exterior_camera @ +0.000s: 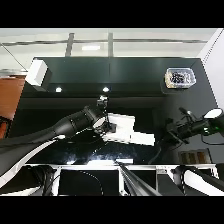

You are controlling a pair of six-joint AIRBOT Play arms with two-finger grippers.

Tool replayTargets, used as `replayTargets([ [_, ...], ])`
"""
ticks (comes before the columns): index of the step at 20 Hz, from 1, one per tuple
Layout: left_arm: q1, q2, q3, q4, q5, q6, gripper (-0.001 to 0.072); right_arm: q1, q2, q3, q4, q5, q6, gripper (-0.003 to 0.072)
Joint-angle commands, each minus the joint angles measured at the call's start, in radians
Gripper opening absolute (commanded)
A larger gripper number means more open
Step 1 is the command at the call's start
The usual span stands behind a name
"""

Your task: Fold the box and place the chain.

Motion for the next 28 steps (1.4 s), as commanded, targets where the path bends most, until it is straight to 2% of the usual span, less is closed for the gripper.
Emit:
replayTargets([
  [1,0.001,-0.001,0.001,0.000,0.003,0.000,0.0029,0.127,-0.058,-0.031,0.068,-0.076,-0.012,0.0049],
  [4,0.001,-0.001,0.001,0.000,0.003,0.000,0.0030,0.192,-0.061,-0.031,0.332,-0.091,-0.200,0.0049],
  [7,0.001,-0.001,0.001,0.000,0.003,0.000,0.0029,0.198,-0.061,-0.031,0.549,0.014,-0.380,0.0052],
  [9,0.001,-0.001,0.001,0.000,0.003,0.000,0.0029,0.198,-0.061,-0.031,0.569,0.083,-0.406,0.0247],
  [10,0.001,-0.001,0.001,0.000,0.003,0.000,0.0030,0.198,-0.061,-0.031,0.563,0.111,-0.407,0.0409],
  [13,0.001,-0.001,0.001,0.001,0.003,0.000,0.0029,0.204,-0.061,-0.031,0.560,0.160,-0.418,0.0487],
  [14,0.001,-0.001,0.001,0.001,0.003,0.000,0.0029,0.219,-0.061,-0.031,0.546,0.150,-0.418,0.0634],
  [18,0.001,-0.001,0.001,0.001,0.003,0.000,0.0029,0.321,-0.061,-0.031,0.525,0.014,-0.368,0.0638],
  [19,0.001,-0.001,0.001,0.001,0.003,0.000,0.0029,0.343,-0.061,-0.031,0.525,-0.023,-0.352,0.0553],
  [20,0.001,-0.001,0.001,0.001,0.002,0.000,0.0029,0.362,-0.061,-0.031,0.531,-0.042,-0.352,0.0502],
  [28,0.001,-0.001,0.001,0.000,0.000,0.000,0.0029,0.515,-0.053,-0.007,0.552,-0.166,-0.302,0.0477],
])
